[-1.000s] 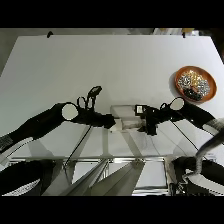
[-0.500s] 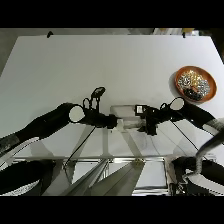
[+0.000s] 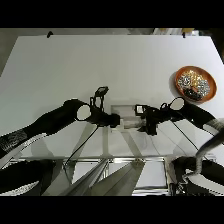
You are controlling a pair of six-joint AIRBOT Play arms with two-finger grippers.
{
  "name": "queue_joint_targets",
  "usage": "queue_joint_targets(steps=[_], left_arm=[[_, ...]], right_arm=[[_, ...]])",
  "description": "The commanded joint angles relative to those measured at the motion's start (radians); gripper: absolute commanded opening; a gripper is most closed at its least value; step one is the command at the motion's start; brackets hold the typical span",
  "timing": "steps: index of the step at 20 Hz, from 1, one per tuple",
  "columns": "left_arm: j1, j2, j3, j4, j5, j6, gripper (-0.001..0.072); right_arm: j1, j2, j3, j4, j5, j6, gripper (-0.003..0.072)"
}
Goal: Fold the box and place the chain.
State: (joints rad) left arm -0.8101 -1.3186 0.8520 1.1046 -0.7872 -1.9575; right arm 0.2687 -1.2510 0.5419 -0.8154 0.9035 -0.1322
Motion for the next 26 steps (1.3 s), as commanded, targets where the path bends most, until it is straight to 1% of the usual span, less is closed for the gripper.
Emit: queue_joint_targets(steps=[1,5,8,12,15,19,21,23,26], left_arm=[[0.006,-0.002,0.034,0.072,-0.045,-0.087,0.0393],[0.006,-0.006,0.048,0.082,-0.050,-0.119,0.0393],[0.004,-0.013,0.048,0.082,-0.074,-0.138,0.0393],[-0.001,-0.013,0.064,0.124,-0.169,-0.214,0.0389],[-0.014,-0.023,0.109,0.154,-0.197,-0.232,0.0367],[-0.033,-0.095,0.174,0.169,-0.271,-0.278,0.0361],[-0.041,-0.116,0.195,0.169,-0.274,-0.318,0.0362],[-0.044,-0.120,0.209,0.177,-0.274,-0.338,0.0362],[-0.047,-0.120,0.230,0.203,-0.306,-0.381,0.0359]], right_arm=[[0.000,0.000,0.000,0.001,-0.002,0.000,0.0318],[0.000,0.000,0.000,0.001,-0.002,0.000,0.0318],[0.000,0.000,0.000,0.000,-0.002,0.000,0.0318],[0.000,0.000,0.000,0.001,-0.002,0.000,0.0318],[0.000,0.000,0.000,0.001,-0.001,0.000,0.0318],[0.000,0.000,0.000,0.001,-0.001,0.000,0.0318],[0.000,0.000,0.000,0.001,-0.002,0.000,0.0318],[0.000,0.000,0.000,0.001,-0.002,0.000,0.0318],[0.000,0.000,0.000,0.001,-0.002,0.000,0.0318]])
